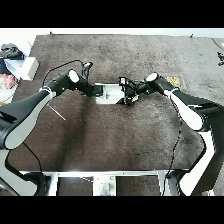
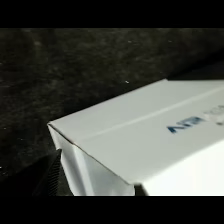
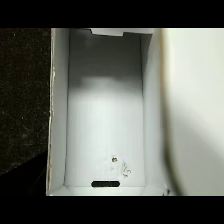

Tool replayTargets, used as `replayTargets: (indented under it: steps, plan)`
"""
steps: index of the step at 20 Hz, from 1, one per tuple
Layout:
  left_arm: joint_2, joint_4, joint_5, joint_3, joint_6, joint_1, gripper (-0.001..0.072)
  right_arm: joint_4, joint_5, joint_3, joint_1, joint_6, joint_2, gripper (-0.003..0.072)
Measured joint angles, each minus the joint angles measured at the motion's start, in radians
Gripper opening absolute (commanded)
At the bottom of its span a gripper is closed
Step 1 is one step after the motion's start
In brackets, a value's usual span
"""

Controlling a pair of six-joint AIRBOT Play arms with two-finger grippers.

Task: Fold the box and place the chain.

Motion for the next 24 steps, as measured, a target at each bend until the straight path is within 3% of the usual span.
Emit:
replayTargets:
  steps: [4,7,12,13,14,19,24]
  plan:
    - [-0.003,0.129,0.011,0.008,-0.16,-0.022,0.048,0.0,0.0,0.0,0.0,0.0,0.0,0.0538]
    - [-0.03,0.215,-0.038,0.057,-0.259,-0.042,0.0478,0.0,0.0,0.0,0.0,0.0,0.0,0.0538]
    - [-0.113,0.329,-0.208,0.225,-0.38,-0.074,0.0461,0.0,0.0,0.0,0.0,0.001,0.0,0.0538]
    - [-0.131,0.342,-0.245,0.262,-0.4,-0.077,0.0351,0.0,0.0,0.0,0.0,0.001,0.0,0.0538]
    - [-0.155,0.357,-0.29,0.304,-0.418,-0.079,0.0307,0.0,0.0,0.0,0.0,0.001,0.0,0.0538]
    - [-0.268,0.416,-0.51,0.49,-0.48,-0.084,0.0297,0.0,0.0,0.0,0.0,0.002,0.0,0.0538]
    - [-0.311,0.444,-0.584,0.551,-0.512,-0.087,0.0295,0.0,0.0,0.0,0.0,0.002,0.0,0.0538]
